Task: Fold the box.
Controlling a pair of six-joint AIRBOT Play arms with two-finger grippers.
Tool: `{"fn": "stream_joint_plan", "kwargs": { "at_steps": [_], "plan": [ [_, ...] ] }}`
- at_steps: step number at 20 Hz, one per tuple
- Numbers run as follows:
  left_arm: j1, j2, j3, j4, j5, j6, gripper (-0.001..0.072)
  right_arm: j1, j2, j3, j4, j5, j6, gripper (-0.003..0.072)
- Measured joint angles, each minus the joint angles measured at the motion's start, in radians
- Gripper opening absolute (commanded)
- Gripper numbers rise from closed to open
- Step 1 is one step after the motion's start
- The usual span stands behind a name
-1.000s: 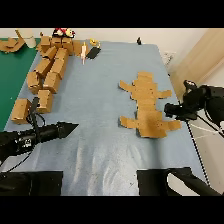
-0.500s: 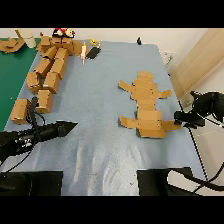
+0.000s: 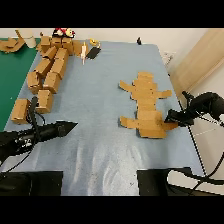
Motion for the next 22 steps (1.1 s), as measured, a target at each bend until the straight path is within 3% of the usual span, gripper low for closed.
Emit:
{"fn": "stream_joint_plan", "kwargs": {
  "at_steps": [6, 7, 8, 10, 12, 13, 18, 22],
  "plan": [
    [0.0, 0.0, 0.0, 0.0, 0.001, 0.0, 0.0012, -0.001, -0.003, -0.001, 0.024, -0.021, -0.015, 0.0365],
    [0.0, 0.0, 0.0, 0.0, 0.001, 0.0, 0.0012, -0.001, -0.003, -0.001, 0.029, -0.026, -0.016, 0.0263],
    [0.0, 0.0, 0.0, 0.0, 0.001, 0.0, 0.0012, -0.001, -0.003, -0.001, 0.039, -0.034, -0.017, 0.022],
    [0.0, 0.0, 0.0, -0.003, 0.0, 0.0, 0.0012, -0.001, -0.003, -0.001, 0.077, -0.055, -0.027, 0.0212],
    [0.0, 0.0, 0.0, -0.005, -0.001, 0.0, 0.0012, 0.001, -0.003, -0.001, 0.129, -0.085, -0.043, 0.0025],
    [0.0, 0.0, 0.0, -0.008, -0.001, 0.0, 0.0012, 0.003, -0.003, -0.001, 0.156, -0.104, -0.049, 0.0004],
    [0.0, 0.0, 0.0, -0.063, -0.016, 0.0, 0.0012, 0.081, -0.003, -0.003, 0.301, -0.2, -0.093, 0.0003],
    [0.0, 0.0, 0.0, -0.117, -0.078, -0.017, 0.0012, 0.249, 0.007, -0.054, 0.431, -0.191, -0.132, 0.0002]
  ]
}}
